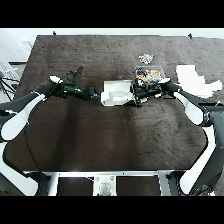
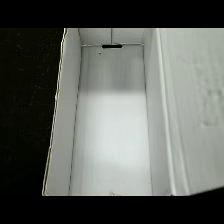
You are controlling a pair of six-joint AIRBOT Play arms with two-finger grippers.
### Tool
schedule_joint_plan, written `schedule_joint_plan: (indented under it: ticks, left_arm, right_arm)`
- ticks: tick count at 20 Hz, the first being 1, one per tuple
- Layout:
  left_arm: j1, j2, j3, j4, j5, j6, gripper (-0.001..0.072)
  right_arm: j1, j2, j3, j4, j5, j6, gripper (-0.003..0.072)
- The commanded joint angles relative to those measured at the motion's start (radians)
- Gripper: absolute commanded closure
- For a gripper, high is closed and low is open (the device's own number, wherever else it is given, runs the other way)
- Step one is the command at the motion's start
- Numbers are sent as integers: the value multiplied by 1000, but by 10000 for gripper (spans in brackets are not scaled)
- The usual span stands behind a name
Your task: Fold the box and place the chain.
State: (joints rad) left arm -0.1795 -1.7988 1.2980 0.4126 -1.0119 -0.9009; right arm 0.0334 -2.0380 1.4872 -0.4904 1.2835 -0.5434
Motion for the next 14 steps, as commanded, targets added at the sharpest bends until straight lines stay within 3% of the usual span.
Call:
schedule_joint_plan:
  ticks: [1,14]
  left_arm:
    - [1,3,1,-31,-29,10,384]
    - [-25,3,1,-76,-41,-68,384]
  right_arm:
    - [0,0,0,0,0,0,100]
    - [1,0,0,0,0,0,100]
